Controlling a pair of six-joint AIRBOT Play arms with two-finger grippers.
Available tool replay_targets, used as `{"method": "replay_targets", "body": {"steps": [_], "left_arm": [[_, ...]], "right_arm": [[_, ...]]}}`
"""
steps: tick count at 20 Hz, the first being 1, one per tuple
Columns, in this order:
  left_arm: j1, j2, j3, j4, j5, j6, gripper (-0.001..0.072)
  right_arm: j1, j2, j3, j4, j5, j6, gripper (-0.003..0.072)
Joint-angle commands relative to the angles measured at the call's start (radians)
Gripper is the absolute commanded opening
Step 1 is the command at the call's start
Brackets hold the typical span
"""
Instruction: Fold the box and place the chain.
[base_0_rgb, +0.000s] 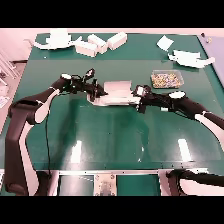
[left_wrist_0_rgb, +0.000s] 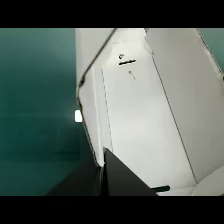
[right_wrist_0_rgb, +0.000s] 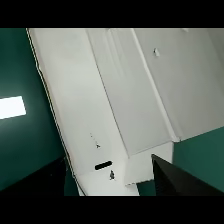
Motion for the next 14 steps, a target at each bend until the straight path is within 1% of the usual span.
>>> {"method": "replay_targets", "body": {"steps": [1, 6, 8, 14], "left_arm": [[0.000, -0.001, 0.000, 0.005, -0.001, 0.000, 0.0021], [0.000, -0.001, 0.000, 0.006, -0.001, 0.000, 0.0021], [0.000, -0.001, 0.000, 0.006, 0.000, 0.000, 0.0021], [0.000, -0.001, 0.000, 0.009, 0.000, 0.000, 0.0021]], "right_arm": [[-0.026, -0.008, 0.023, 0.006, 0.068, -0.029, 0.0619], [-0.034, -0.103, 0.102, -0.008, 0.085, -0.028, 0.0619], [-0.047, -0.118, 0.132, -0.011, 0.090, -0.027, 0.0619], [-0.082, -0.151, 0.182, -0.039, 0.165, -0.019, 0.0619]]}}
